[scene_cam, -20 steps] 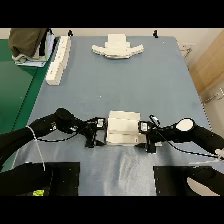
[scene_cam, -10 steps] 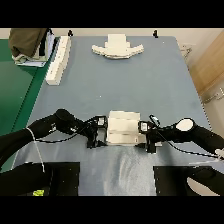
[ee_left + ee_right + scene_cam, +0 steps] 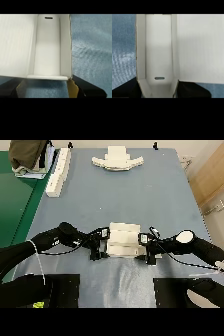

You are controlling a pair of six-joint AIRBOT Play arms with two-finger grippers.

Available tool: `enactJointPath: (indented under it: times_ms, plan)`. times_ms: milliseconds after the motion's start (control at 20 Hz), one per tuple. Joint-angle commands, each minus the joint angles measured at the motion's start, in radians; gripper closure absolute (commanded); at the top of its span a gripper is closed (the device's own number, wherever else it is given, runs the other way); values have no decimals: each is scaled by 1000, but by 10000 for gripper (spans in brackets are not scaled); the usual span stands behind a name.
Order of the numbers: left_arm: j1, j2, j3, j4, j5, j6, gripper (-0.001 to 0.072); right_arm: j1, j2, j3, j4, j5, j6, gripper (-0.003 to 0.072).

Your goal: Fold the box.

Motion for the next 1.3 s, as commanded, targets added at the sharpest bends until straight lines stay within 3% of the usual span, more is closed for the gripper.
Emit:
enactJointPath:
  times_ms: [0, 300, 350, 400, 450, 1250]
  plan:
    - [-26, -1, 1, 6, 53, -29, 11, 1, 1, 0, 0, 1, 0, 183]
    - [-37, 0, 1, 21, 61, -58, 12, 1, 1, 0, 0, 1, 0, 183]
    - [-37, 0, 1, 21, 61, -58, 99, 1, 1, 0, 0, 1, 0, 183]
    - [-37, 0, 1, 24, 59, -58, 264, 1, 1, 0, 0, 1, 0, 183]
    - [-37, 0, 1, 24, 59, -58, 305, 1, 1, 0, 0, 1, 0, 183]
    - [-37, 0, 1, 24, 51, -57, 304, 1, 1, 0, 0, 1, 0, 183]
